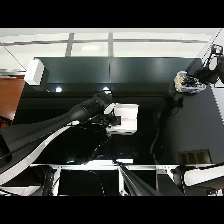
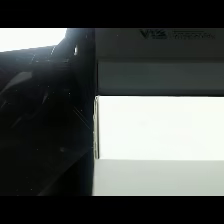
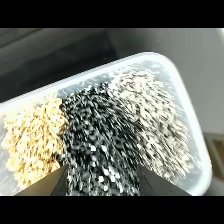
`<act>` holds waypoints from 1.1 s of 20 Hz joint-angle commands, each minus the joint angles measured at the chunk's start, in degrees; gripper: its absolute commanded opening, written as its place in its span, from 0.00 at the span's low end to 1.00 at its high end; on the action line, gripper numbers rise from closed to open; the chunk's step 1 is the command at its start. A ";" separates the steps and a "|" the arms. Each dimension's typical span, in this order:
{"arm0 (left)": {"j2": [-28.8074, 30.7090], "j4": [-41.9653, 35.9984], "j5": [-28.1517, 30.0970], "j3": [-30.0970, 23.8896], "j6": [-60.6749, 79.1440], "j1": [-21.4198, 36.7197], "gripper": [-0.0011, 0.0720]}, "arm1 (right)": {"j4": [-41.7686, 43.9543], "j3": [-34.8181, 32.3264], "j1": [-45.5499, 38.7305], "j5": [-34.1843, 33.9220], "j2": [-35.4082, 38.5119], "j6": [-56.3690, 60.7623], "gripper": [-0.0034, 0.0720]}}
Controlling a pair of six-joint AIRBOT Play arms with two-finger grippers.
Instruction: Fold the box and place the chain.
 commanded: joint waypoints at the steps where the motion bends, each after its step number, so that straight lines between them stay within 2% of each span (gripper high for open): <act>1: -0.02 0.02 -0.07 0.02 0.00 0.04 0.05 | 2.84 2.78 -1.81 0.37 -4.72 -1.22 0.68; 4: -0.02 0.00 -0.07 0.02 0.00 0.04 0.05 | 3.67 2.78 -2.23 0.20 -6.01 -1.44 0.68; 7: -0.02 0.00 -0.04 0.02 0.00 0.04 0.05 | 9.38 2.78 -2.21 0.22 -7.04 -6.49 0.68; 8: -0.02 0.00 -0.04 0.02 0.00 0.04 0.05 | 9.94 2.78 -2.23 0.11 -7.08 -6.64 0.61; 9: -0.02 0.02 -0.09 0.02 0.00 0.04 0.05 | 9.86 3.28 -2.25 0.68 -7.02 -6.64 0.28; 10: -0.02 0.02 -0.09 0.02 0.00 0.04 0.05 | 9.73 4.48 -2.38 1.84 -7.02 -6.67 0.20; 11: -0.02 0.02 -0.07 0.02 0.00 0.04 0.05 | 9.64 6.05 -2.49 3.52 -6.97 -7.19 0.19; 12: -0.02 0.02 -0.02 0.02 0.00 0.04 0.05 | 9.46 8.04 -2.56 5.68 -6.78 -8.39 0.06; 16: -0.02 0.02 -0.02 0.02 0.00 0.04 0.05 | 8.72 15.98 -2.54 13.46 -4.48 -12.85 0.06; 22: -0.02 0.00 -0.02 0.02 0.00 0.04 0.05 | 9.09 16.94 -2.45 14.40 6.71 -15.41 0.06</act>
